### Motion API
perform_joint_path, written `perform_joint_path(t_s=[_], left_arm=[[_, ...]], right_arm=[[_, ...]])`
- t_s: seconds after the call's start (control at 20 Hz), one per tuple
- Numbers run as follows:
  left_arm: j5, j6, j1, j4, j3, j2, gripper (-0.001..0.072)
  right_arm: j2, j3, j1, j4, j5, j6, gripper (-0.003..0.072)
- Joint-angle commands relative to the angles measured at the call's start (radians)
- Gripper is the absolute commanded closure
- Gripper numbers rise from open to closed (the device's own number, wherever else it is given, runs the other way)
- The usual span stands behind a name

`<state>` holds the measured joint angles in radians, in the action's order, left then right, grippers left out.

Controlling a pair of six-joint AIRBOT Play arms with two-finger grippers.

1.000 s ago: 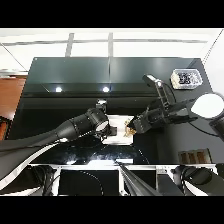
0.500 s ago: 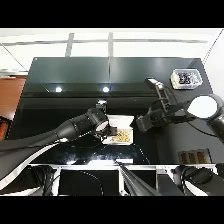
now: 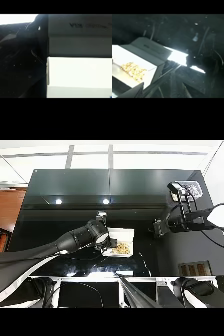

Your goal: Fold the box and place the chain.

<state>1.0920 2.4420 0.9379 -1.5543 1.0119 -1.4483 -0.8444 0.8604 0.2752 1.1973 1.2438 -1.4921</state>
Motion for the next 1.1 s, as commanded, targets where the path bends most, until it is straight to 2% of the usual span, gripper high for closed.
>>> perform_joint_path(t_s=[0.0, 0.05, 0.1, 0.25, 0.4, 0.6, 0.8, 0.9, 1.0, 1.05], left_arm=[[-0.041, 0.002, -0.006, 0.05, 0.001, 0.0, 0.0409], [-0.036, -0.001, -0.006, 0.061, 0.003, 0.0, 0.018], [-0.011, -0.013, -0.006, 0.064, 0.014, 0.002, 0.0095], [0.047, -0.148, -0.006, 0.061, 0.057, 0.059, 0.0095], [0.057, -0.251, -0.014, 0.054, 0.057, 0.192, 0.0095], [0.151, -0.388, -0.068, 0.049, 0.034, 0.37, 0.0096], [0.183, -0.495, -0.269, 0.049, -0.127, 0.578, 0.0098], [0.138, -0.555, -0.412, 0.086, -0.246, 0.687, 0.0098], [0.005, -0.669, -0.557, 0.25, -0.375, 0.786, 0.0098], [-0.071, -0.777, -0.621, 0.394, -0.442, 0.824, 0.0098]], right_arm=[[0.003, 0.0, -0.009, 0.011, -0.008, -0.002, 0.0136], [0.003, 0.0, -0.009, 0.011, -0.008, -0.002, 0.0135], [0.003, 0.0, -0.009, 0.011, -0.009, -0.002, 0.0135], [0.003, 0.0, -0.009, 0.012, -0.01, -0.002, 0.0135], [0.003, 0.0, -0.009, 0.012, -0.013, -0.002, 0.0136], [0.003, 0.0, -0.009, 0.019, -0.029, -0.013, 0.0135], [0.003, 0.0, -0.01, 0.062, -0.042, -0.068, 0.0136], [0.003, 0.0, -0.01, 0.062, -0.042, -0.076, 0.0136], [0.003, 0.0, -0.01, 0.062, -0.042, -0.078, 0.0136], [0.003, 0.0, -0.009, 0.063, -0.042, -0.084, 0.0135]])
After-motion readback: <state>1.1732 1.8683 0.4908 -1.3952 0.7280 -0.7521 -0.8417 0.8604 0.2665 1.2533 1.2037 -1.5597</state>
